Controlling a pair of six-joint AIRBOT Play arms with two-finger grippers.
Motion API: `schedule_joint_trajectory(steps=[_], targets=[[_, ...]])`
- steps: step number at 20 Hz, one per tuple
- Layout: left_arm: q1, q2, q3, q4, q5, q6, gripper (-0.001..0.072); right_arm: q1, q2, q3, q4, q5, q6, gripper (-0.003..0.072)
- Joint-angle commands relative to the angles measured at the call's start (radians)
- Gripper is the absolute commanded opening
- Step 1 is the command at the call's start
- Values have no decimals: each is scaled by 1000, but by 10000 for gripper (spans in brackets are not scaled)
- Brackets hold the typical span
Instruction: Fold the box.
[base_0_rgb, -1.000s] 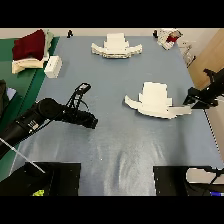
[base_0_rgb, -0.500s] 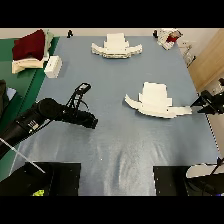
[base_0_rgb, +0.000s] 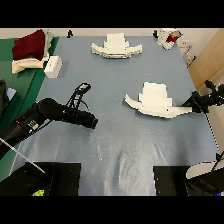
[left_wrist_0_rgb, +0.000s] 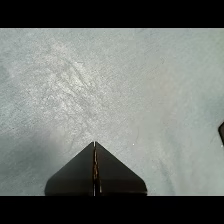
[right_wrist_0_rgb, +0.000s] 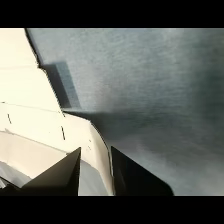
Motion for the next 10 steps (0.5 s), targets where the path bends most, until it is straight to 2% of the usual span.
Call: schedule_joint_trajectory(steps=[1,2,3,4,5,6,10], targets=[[0,-1,0,0,0,0,12,35,-10,0,30,-25,-27,294],[0,-1,0,0,0,0,12,43,-10,0,30,-38,-29,286],[0,-1,0,0,0,0,12,48,-10,0,33,-51,-33,158],[0,-1,0,0,0,0,12,55,-10,0,33,-61,-34,72],[0,-1,0,0,0,0,12,61,-9,0,33,-71,-34,71],[0,-1,0,0,0,0,12,66,-8,0,34,-81,-37,3],[0,-1,0,0,0,0,12,138,33,-8,65,-82,-73,3]])
